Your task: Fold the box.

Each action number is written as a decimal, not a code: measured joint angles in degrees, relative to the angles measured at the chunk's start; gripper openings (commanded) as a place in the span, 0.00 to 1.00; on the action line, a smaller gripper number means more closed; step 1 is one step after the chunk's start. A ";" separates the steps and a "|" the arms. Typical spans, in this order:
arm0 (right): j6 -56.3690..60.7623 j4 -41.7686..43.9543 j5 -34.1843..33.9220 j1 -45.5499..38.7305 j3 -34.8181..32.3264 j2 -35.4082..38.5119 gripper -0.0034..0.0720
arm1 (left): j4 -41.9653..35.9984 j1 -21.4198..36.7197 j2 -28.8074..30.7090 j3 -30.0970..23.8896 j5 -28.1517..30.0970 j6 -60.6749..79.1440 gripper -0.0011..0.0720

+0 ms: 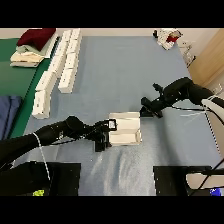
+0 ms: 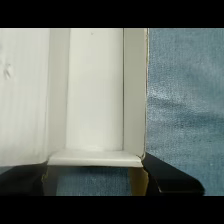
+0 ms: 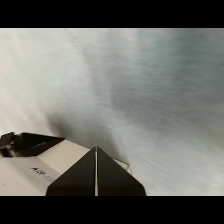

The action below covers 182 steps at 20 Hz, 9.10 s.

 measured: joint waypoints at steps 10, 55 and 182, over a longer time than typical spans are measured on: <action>-19.82 9.64 -16.06 2.84 2.08 -5.84 0.05 | 0.00 0.00 0.00 0.00 0.00 0.00 0.66; -49.16 -11.50 27.47 32.63 -23.65 36.09 0.75 | 0.00 0.00 0.00 0.00 -0.02 0.00 0.66; -26.99 -16.22 55.58 46.34 -38.40 47.41 0.05 | 0.02 0.00 0.00 0.00 -0.02 0.02 0.66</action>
